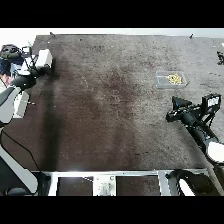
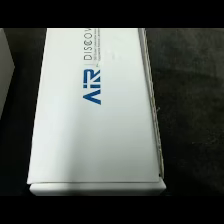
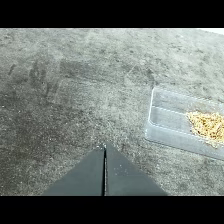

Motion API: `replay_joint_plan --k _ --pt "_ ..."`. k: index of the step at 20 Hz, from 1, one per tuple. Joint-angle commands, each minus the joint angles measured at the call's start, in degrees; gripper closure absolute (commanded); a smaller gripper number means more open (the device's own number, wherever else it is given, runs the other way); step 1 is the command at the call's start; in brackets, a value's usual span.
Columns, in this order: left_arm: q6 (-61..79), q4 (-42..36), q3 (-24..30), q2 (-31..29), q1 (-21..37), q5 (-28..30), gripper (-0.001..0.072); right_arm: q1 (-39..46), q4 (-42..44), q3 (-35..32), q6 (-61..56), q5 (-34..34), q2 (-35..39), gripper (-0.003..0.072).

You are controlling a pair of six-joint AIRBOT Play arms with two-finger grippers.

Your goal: Fold the box and place the chain.

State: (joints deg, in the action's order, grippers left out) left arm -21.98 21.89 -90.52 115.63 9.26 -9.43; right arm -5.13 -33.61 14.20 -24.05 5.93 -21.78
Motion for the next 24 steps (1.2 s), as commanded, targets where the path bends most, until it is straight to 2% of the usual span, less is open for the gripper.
replay_joint_plan --k 1,5,6,7,8,9,12,16,21,22,23,24 --pt "0.0 0.3 0.0 1.6 0.0 1.0 0.0698 0.0 0.0 0.0 0.0 0.0 0.0 0.0675" --pt "0.0 0.3 0.0 2.1 0.0 0.5 0.0697 0.0 0.0 0.0 0.0 0.0 0.0 0.0675" --pt "0.5 0.7 0.0 2.1 0.0 0.5 0.0570 0.0 0.0 0.0 0.0 0.0 0.0 0.0675" --pt "2.2 0.7 0.0 2.1 0.0 1.4 0.0060 0.0 0.0 0.0 0.0 0.0 0.0 0.0675" --pt "2.4 0.5 0.0 2.1 0.0 2.8 0.0002 0.0 0.0 0.0 0.0 0.0 0.0 0.0675" --pt "2.5 0.5 -0.1 2.0 0.0 3.0 -0.0011 0.0 0.0 0.0 0.0 0.0 0.0 0.0675" --pt "2.5 0.5 -1.7 1.5 0.0 2.3 -0.0011 0.0 0.0 0.0 0.0 0.0 0.0 0.0675" --pt "2.5 0.5 -1.8 -2.9 0.0 1.6 -0.0011 0.0 0.0 0.0 0.0 0.0 0.0 0.0675" --pt "2.5 0.5 -1.8 -14.4 0.0 -1.5 -0.0011 0.0 0.0 0.0 0.0 0.0 0.0 0.0675" --pt "2.5 0.5 -1.8 -17.2 0.0 -2.6 0.0013 0.0 0.0 0.0 0.0 0.0 0.0 0.0674" --pt "2.3 0.5 -1.8 -20.4 0.0 -4.6 0.0183 0.0 0.0 0.0 0.0 0.0 0.0 0.0675" --pt "2.4 0.5 -1.8 -23.4 0.0 -7.4 0.0606 0.0 0.0 0.0 0.0 0.0 0.0 0.0675"
